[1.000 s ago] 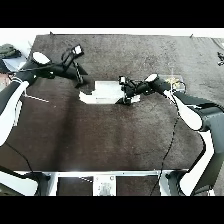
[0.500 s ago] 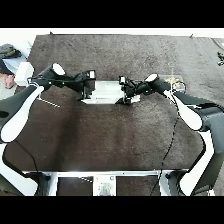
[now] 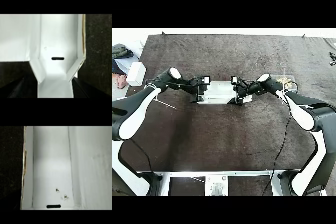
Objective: Fold the box and place the chain.
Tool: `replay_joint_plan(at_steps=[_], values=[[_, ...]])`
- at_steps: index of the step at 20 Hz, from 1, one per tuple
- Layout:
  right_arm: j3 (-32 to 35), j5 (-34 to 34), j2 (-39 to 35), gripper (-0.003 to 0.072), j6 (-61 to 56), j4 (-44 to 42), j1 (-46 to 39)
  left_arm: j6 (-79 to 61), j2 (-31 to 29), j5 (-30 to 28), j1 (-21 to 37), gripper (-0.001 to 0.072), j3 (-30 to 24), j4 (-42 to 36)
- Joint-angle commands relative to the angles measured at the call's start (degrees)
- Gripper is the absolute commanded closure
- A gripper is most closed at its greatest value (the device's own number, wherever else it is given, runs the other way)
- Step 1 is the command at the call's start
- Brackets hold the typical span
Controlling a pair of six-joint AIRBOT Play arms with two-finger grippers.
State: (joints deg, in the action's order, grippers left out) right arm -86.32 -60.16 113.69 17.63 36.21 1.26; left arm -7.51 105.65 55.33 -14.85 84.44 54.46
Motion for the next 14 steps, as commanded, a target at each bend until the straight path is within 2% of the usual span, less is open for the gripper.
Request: replay_joint_plan(at_steps=[1,5,6,7,10,11,14], values=[[0.0,0.0,0.0,0.0249,0.0,0.0,0.0,-0.5,0.3,-0.7,-1.0,0.0095,0.0,-0.4],[0.0,0.0,0.0,0.0249,0.0,0.0,0.0,-0.4,0.3,-0.8,-1.0,0.0106,0.0,-0.6],[0.0,0.0,0.0,0.0249,0.0,0.0,0.0,-0.4,0.3,-0.7,-1.0,0.0194,0.0,-0.7],[0.0,0.0,0.0,0.0249,0.0,0.0,0.0,-0.4,0.3,-0.8,-1.0,0.0245,0.0,-0.7],[0.0,0.0,0.0,0.0250,0.0,0.0,0.0,0.0,0.3,-0.2,-1.0,0.0251,0.0,-0.7],[0.0,0.0,0.0,0.0249,0.0,0.0,0.0,0.0,0.3,0.3,-1.0,0.0406,0.0,-0.7],[0.0,0.0,0.0,0.0249,0.0,0.0,0.0,0.0,0.3,1.3,-1.0,0.0428,0.0,-1.0]])
